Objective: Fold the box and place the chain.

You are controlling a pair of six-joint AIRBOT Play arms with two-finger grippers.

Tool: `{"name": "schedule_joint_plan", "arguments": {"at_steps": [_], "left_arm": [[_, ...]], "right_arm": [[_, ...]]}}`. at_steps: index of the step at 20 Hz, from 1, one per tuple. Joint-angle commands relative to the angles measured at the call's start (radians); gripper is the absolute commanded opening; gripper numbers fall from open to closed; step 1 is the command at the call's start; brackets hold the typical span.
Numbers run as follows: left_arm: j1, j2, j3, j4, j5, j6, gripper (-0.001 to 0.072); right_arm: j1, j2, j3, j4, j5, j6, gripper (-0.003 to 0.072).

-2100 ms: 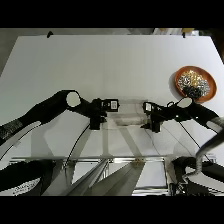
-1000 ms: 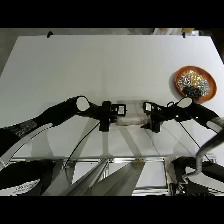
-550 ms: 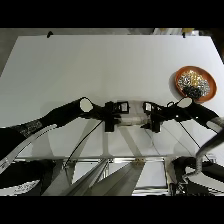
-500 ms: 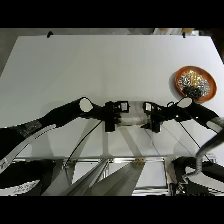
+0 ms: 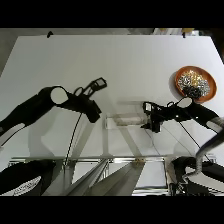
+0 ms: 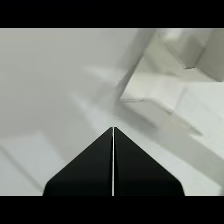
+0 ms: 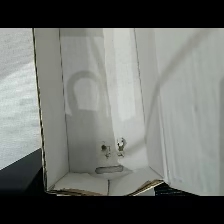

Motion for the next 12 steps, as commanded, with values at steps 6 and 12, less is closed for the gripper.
{"name": "schedule_joint_plan", "arguments": {"at_steps": [6,12], "left_arm": [[0.041,-0.184,-0.047,-0.163,-0.043,-0.418,0.0002],[-0.062,-0.247,-0.046,-0.324,0.061,-0.418,0.0002]], "right_arm": [[0.0,0.0,0.0,0.0,0.0,0.0,0.0357],[0.0,0.0,0.0,0.0,0.0,0.0,0.0357]]}}
